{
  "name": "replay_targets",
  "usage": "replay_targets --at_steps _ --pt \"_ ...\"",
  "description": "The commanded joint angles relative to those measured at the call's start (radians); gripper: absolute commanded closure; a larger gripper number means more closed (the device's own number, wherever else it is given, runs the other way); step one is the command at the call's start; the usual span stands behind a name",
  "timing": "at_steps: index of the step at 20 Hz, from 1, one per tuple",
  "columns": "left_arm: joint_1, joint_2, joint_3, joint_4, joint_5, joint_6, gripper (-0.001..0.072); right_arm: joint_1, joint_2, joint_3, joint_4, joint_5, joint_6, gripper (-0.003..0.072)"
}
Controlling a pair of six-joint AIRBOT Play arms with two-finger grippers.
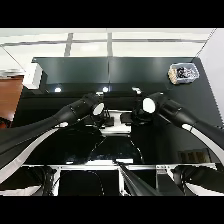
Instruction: Fold the box and place the chain.
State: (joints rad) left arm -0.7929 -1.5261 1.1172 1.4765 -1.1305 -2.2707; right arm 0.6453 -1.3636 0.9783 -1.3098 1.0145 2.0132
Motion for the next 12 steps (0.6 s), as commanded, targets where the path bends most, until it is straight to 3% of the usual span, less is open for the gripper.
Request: replay_targets --at_steps 1,8,9,11,12 --pt "0.0 0.001 0.001 0.0 0.001 0.0 0.0681 0.077 -0.043 0.047 -0.193 0.067 0.235 0.0361" --pt "0.0 0.001 0.001 0.0 0.001 0.0 0.0681 0.111 -0.084 0.048 -0.208 0.068 0.323 0.0361" --pt "0.0 0.001 0.001 0.0 0.001 0.0 0.0681 0.111 -0.084 0.048 -0.208 0.069 0.334 0.0393" --pt "0.0 0.001 0.001 0.0 0.002 0.0 0.0681 0.111 -0.084 0.048 -0.184 0.065 0.333 0.0646" --pt "0.0 0.001 0.001 0.0 0.002 0.0 0.0681 0.111 -0.084 0.048 -0.182 0.056 0.333 0.0676"
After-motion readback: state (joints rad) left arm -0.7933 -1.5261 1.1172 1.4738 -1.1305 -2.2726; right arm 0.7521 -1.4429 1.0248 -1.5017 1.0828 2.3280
